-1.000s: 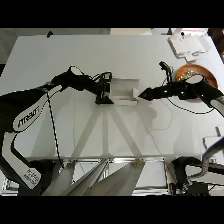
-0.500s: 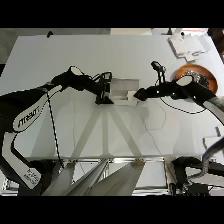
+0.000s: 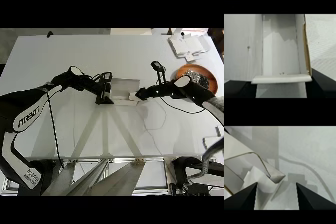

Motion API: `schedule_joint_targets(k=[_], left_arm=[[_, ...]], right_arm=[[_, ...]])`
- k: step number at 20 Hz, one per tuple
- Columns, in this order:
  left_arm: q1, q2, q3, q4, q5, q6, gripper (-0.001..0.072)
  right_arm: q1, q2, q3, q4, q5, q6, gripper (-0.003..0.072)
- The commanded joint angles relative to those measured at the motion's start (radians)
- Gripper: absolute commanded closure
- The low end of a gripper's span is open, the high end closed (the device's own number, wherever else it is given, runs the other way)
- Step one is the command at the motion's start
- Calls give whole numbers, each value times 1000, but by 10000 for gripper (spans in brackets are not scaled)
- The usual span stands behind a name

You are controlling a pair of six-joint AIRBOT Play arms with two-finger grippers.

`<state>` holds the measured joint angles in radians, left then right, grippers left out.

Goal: Fold the box and place the chain.

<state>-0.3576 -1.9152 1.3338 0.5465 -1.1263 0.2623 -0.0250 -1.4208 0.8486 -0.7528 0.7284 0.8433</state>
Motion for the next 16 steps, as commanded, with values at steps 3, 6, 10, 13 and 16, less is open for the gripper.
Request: schedule_joint_targets(k=[3, 6, 10, 13, 16], left_arm=[[1, 0, 0, 0, 0, 0, 253], [1, 0, 0, 0, 0, 0, 253], [1, 0, 0, 0, 0, 0, 253], [1, 0, 0, 0, 0, 0, 253], [1, 0, 0, 0, 0, 0, 253]], right_arm=[[57, 1, 1, 1, 16, 131, 148], [84, 1, 1, 2, 15, 216, 170], [111, 1, 1, -5, 5, 230, 217], [135, 1, 1, -60, -55, 235, 219], [179, 1, 1, -246, -125, 401, 219]])
